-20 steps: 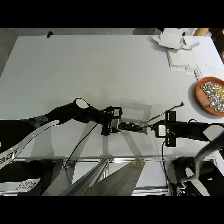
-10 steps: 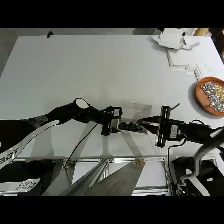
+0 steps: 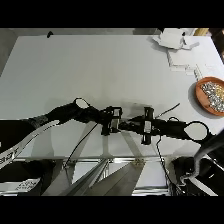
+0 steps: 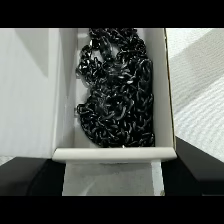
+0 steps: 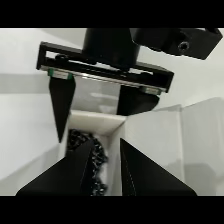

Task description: Fold the box and place the chain.

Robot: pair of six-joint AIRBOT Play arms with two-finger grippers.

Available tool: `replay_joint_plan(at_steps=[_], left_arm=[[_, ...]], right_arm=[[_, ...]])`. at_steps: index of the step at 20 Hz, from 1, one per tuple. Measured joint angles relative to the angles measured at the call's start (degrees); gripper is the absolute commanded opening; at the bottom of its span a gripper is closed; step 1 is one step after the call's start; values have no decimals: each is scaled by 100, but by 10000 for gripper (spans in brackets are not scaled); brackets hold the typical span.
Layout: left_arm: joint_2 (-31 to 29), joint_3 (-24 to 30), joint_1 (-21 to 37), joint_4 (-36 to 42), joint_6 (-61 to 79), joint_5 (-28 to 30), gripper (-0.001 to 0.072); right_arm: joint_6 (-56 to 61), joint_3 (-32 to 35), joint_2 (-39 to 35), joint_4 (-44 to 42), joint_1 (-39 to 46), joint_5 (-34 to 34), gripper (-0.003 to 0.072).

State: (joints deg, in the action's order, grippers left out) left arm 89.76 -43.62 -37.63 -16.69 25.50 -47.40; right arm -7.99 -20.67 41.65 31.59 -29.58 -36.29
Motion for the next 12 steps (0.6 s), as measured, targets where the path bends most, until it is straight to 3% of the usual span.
replay_joint_plan(at_steps=[3, 7, 12], left_arm=[[0, 0, 0, 0, -2, 0, 273], [0, 0, 0, -2, -2, 0, 273], [0, 0, 0, -2, 0, 0, 273]], right_arm=[[328, -485, 70, 1143, 179, -380, 196], [828, -1327, 103, 3008, 1191, -1582, 177], [599, -1641, 562, 3641, 2538, -2072, 177]])
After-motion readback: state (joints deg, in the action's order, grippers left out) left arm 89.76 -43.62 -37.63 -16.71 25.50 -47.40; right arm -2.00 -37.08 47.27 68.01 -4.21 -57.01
